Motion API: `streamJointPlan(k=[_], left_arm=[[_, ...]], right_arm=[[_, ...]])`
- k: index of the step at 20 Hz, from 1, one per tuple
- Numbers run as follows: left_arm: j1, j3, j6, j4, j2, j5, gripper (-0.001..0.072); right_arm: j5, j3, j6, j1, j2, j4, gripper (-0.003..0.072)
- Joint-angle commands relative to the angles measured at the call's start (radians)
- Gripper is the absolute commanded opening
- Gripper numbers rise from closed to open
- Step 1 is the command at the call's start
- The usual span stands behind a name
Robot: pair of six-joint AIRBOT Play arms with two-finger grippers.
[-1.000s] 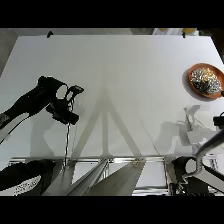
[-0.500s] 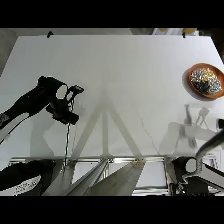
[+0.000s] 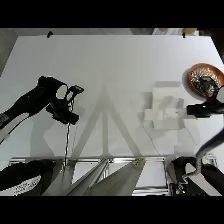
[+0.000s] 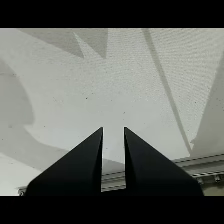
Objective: Fold the box and place the chain.
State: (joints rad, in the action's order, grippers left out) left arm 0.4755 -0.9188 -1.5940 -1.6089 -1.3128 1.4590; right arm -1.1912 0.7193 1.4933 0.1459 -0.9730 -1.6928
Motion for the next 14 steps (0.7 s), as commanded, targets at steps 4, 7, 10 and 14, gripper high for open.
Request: streamJointPlan(k=[4, 7, 10, 14], left_arm=[[0.000, 0.000, 0.000, 0.000, 0.001, 0.000, 0.0151], [0.000, 0.000, 0.000, 0.000, 0.001, 0.000, 0.0151], [0.000, 0.000, 0.000, 0.000, 0.000, 0.000, 0.0151], [0.000, 0.000, 0.000, 0.000, 0.000, 0.000, 0.0151]], right_arm=[[0.208, -0.195, -0.085, -0.281, 0.242, 0.393, 0.0027], [0.230, -0.283, -0.084, -0.381, 0.301, 0.399, 0.0027], [0.232, -0.314, -0.085, -0.439, 0.311, 0.399, 0.0027], [0.231, -0.319, -0.086, -0.456, 0.311, 0.399, 0.0027]])
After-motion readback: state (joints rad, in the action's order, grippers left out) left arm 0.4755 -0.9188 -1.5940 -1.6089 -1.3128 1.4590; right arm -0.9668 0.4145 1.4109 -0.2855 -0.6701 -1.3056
